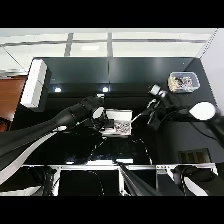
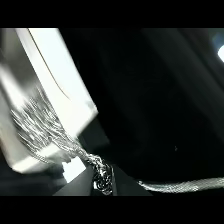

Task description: Fold the box and place the chain.

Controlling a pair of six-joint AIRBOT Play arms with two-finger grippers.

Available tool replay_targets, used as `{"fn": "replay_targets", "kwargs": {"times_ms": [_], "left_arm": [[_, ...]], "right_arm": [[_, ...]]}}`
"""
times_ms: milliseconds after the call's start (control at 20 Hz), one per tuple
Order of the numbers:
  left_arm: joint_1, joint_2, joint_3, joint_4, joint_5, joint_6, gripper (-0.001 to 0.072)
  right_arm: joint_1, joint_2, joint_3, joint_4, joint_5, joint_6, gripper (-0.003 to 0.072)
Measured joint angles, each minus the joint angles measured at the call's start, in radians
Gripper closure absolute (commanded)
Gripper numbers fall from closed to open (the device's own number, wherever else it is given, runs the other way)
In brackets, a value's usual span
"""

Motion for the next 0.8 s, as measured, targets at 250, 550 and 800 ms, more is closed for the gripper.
{"fn": "replay_targets", "kwargs": {"times_ms": [250,550,800], "left_arm": [[0.0,0.0,0.0,0.0,0.0,0.0,0.0682],[0.0,0.0,0.0,0.0,0.0,0.0,0.0682],[0.0,0.0,0.0,0.0,0.0,0.001,0.0682]], "right_arm": [[-0.011,0.113,0.129,0.219,0.095,0.184,0.0671],[-0.013,0.132,0.162,0.5,0.048,0.241,0.0671],[-0.013,0.104,0.166,0.565,0.043,0.264,0.067]]}}
